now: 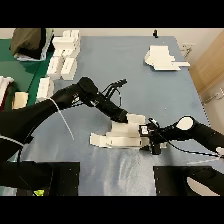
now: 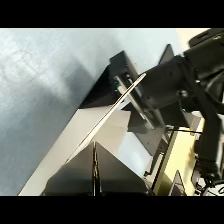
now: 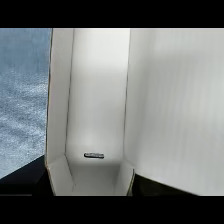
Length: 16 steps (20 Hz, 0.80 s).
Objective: Fold the box.
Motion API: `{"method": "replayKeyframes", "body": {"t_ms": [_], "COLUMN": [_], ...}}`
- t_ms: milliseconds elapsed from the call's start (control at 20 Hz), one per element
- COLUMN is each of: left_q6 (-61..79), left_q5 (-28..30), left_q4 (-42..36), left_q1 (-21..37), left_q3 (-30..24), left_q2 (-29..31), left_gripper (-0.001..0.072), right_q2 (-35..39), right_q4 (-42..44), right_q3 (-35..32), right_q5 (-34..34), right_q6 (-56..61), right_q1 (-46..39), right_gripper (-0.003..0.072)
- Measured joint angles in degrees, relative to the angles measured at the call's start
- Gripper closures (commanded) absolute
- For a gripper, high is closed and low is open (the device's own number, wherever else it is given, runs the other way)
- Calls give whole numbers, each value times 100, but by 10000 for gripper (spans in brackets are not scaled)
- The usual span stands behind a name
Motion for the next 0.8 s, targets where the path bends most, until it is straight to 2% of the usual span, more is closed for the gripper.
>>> {"method": "replayKeyframes", "body": {"t_ms": [300, 800], "left_q6": [-361, -553], "left_q5": [46, -229], "left_q4": [-46, -26], "left_q1": [13, -2], "left_q3": [0, -59], "left_q2": [-308, -660], "left_gripper": [694, 694], "right_q2": [0, -2], "right_q4": [0, -24], "right_q3": [0, -7], "right_q5": [-2, 33], "right_q6": [-4, -26], "right_q1": [0, 4], "right_gripper": [179, 179]}}
